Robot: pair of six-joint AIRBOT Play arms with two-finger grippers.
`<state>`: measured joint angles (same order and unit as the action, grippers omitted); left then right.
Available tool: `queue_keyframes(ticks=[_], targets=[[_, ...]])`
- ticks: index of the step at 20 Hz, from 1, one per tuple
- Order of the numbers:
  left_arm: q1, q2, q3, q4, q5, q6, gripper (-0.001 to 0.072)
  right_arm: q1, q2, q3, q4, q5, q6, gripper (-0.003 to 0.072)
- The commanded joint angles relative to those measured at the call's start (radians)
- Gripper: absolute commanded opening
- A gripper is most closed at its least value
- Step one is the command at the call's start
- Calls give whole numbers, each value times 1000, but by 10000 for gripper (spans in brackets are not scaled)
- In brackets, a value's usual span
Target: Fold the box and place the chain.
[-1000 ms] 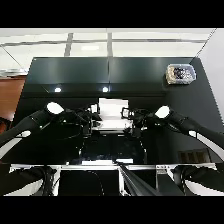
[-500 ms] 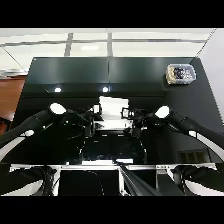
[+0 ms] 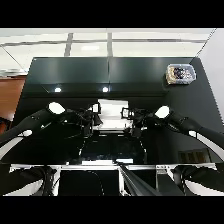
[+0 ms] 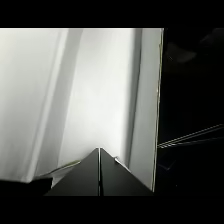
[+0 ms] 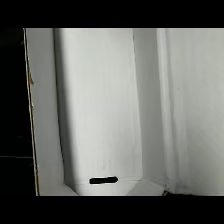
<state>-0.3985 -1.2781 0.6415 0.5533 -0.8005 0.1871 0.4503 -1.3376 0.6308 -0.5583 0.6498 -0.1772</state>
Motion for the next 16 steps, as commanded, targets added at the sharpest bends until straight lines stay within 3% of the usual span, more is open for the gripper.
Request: queue_keyframes(ticks=[1,5,8,10,12,14,16], targets=[[47,78,18,182,-67,-260,28,0,0,0,0,1,1,238],[177,278,22,455,-97,-631,28,0,0,0,0,1,1,238],[355,336,21,629,-53,-1249,27,0,0,0,0,1,1,238],[497,315,8,542,-105,-1429,28,0,0,0,0,1,1,238],[605,250,-17,352,-233,-1412,28,0,0,0,0,1,1,238],[657,137,-42,169,-380,-1316,29,0,0,0,0,1,1,238],[651,13,-48,61,-444,-1234,28,0,0,0,0,1,1,239]])
